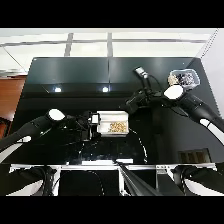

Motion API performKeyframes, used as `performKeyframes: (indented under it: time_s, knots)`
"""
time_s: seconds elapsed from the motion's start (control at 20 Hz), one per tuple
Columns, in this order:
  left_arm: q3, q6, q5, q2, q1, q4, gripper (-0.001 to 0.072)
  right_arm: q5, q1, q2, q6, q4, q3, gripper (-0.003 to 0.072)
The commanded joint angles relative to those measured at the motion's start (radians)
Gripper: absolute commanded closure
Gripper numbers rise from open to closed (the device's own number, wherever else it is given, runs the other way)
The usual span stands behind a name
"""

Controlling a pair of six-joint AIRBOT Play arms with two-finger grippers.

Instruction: Fold the box and place the chain.

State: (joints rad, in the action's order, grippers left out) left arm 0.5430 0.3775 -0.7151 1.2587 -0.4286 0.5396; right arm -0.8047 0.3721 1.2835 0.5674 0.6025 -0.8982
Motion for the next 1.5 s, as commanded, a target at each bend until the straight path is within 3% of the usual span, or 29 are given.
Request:
performKeyframes:
  time_s: [0.0, 0.15, 0.95, 1.0, 1.05, 1.2, 1.45]
  knots:
    - [0.000, 0.000, 0.001, 0.001, 0.000, 0.001, 0.0312, -0.175, 0.013, -0.035, -0.315, 0.057, -0.026, -0.0021]
    - [0.000, 0.000, 0.000, 0.001, 0.000, 0.001, 0.0312, -0.279, 0.022, -0.063, -0.314, 0.137, -0.016, -0.0021]
    - [0.000, -0.007, 0.000, 0.001, 0.000, 0.001, 0.0312, -0.187, 0.129, -0.062, -0.337, 0.229, 0.028, -0.0019]
    - [0.000, -0.007, 0.000, 0.001, 0.000, 0.001, 0.0312, -0.186, 0.129, -0.062, -0.322, 0.229, 0.028, 0.0100]
    - [0.000, -0.007, 0.000, 0.001, 0.000, 0.001, 0.0312, -0.187, 0.129, -0.062, -0.291, 0.229, 0.028, 0.0289]
    - [0.000, -0.007, 0.000, 0.001, 0.000, 0.001, 0.0312, -0.204, 0.129, -0.062, -0.282, 0.230, 0.028, 0.0484]
    - [0.000, -0.007, 0.000, 0.001, 0.000, 0.001, 0.0312, -0.218, 0.130, -0.062, -0.276, 0.234, 0.028, 0.0500]
